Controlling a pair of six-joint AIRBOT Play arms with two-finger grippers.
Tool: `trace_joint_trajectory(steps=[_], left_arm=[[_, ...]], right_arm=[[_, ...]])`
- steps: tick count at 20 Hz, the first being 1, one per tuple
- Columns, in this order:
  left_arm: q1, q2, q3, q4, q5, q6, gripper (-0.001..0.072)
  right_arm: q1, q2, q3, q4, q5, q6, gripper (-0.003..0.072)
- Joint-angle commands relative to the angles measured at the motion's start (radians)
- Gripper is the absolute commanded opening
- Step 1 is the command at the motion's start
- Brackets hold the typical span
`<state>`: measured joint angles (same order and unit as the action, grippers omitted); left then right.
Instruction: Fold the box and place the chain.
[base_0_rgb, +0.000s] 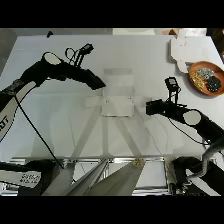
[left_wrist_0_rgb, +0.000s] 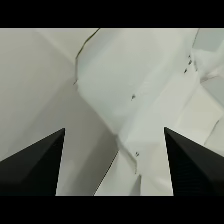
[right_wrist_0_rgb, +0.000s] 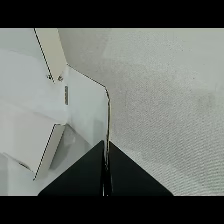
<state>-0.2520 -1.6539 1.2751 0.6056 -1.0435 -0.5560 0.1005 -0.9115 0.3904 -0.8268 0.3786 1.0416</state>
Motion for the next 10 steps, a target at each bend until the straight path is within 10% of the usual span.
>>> trace_joint_trajectory(steps=[1, 10], left_arm=[[-0.010, -0.020, 0.003, -0.105, -0.003, 0.081, 0.0690], [0.004, -0.101, 0.003, -0.189, -0.047, 0.085, 0.0681]], right_arm=[[0.001, -0.001, 0.000, 0.000, -0.001, 0.000, 0.0015], [0.001, -0.001, 0.000, 0.000, -0.001, 0.000, 0.0015]])
